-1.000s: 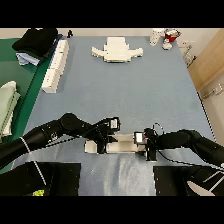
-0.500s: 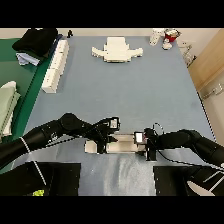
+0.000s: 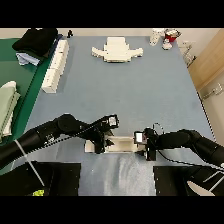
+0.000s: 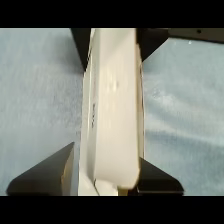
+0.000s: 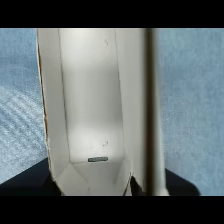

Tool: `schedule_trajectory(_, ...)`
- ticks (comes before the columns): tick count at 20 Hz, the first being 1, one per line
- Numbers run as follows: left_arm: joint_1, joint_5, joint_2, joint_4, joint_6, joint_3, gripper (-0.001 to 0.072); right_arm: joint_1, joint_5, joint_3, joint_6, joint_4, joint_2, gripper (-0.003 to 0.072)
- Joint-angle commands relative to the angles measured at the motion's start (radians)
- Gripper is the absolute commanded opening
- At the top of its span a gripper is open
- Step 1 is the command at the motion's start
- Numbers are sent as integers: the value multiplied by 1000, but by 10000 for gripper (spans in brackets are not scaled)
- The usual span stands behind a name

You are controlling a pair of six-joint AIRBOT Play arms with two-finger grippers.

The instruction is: Fold the box.

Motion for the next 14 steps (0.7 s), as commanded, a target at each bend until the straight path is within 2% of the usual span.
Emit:
schedule_trajectory(1, 1, -69, 109, 314, -452, 1, 390, 0, -3, 1, 1, 0, 1, 524)
schedule_trajectory(4, 1, -196, 222, 558, -805, 1, 385, 0, -3, 1, 1, 0, 1, 524)
schedule_trajectory(5, 1, -230, 252, 591, -903, 1, 247, 0, -3, 1, 1, 0, 1, 523)
schedule_trajectory(6, 1, -258, 277, 589, -969, 1, 6, 0, -3, 1, 1, 0, 1, 524)
schedule_trajectory(8, -2, -273, 311, 523, -1070, -3, 13, 0, -3, 1, 1, 0, 1, 523)
schedule_trajectory(10, -2, -267, 309, 383, -1105, -18, 13, 0, -3, 1, 1, 0, 1, 524)
schedule_trajectory(12, -9, -265, 268, 199, -1107, -34, 13, 0, -3, 1, 1, 0, 0, 524)
schedule_trajectory(14, -31, -221, 195, 75, -1101, -35, 13, 0, -3, 1, 1, 0, 0, 524)
